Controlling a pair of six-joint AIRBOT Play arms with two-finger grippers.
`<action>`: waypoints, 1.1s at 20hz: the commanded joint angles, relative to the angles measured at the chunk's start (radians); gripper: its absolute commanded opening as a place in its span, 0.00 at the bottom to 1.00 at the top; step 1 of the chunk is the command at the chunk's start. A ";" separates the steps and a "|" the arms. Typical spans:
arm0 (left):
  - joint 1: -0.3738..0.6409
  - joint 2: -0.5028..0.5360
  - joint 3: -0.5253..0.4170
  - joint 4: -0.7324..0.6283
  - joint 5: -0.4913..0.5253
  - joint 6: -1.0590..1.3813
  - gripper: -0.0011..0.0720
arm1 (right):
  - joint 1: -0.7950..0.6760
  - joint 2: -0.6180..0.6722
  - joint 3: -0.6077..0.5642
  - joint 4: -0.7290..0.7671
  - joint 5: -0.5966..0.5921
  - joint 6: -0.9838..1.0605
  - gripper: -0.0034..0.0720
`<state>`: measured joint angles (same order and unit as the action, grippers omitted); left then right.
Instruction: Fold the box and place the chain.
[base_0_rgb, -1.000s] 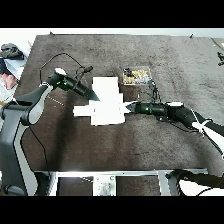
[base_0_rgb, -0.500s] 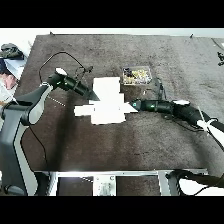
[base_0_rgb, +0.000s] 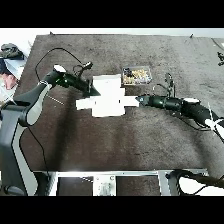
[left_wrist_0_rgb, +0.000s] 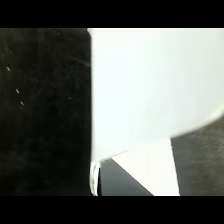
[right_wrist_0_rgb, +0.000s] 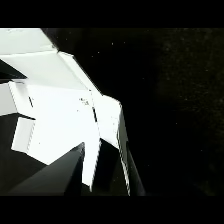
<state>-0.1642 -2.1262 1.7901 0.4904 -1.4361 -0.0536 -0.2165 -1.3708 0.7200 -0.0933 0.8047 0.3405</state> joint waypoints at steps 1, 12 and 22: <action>-0.002 0.001 0.000 0.011 0.033 0.177 0.03 | -0.003 0.001 0.001 0.001 0.004 -0.016 0.51; -0.030 -0.003 -0.042 0.055 0.142 0.264 0.03 | -0.003 0.001 0.001 0.001 0.011 -0.122 0.51; -0.002 0.002 -0.063 0.003 0.148 0.291 0.03 | -0.003 0.001 0.001 0.000 0.015 -0.204 0.51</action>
<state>-0.1688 -2.1254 1.7290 0.5003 -1.2911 0.2222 -0.2188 -1.3705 0.7200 -0.0925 0.8158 0.1627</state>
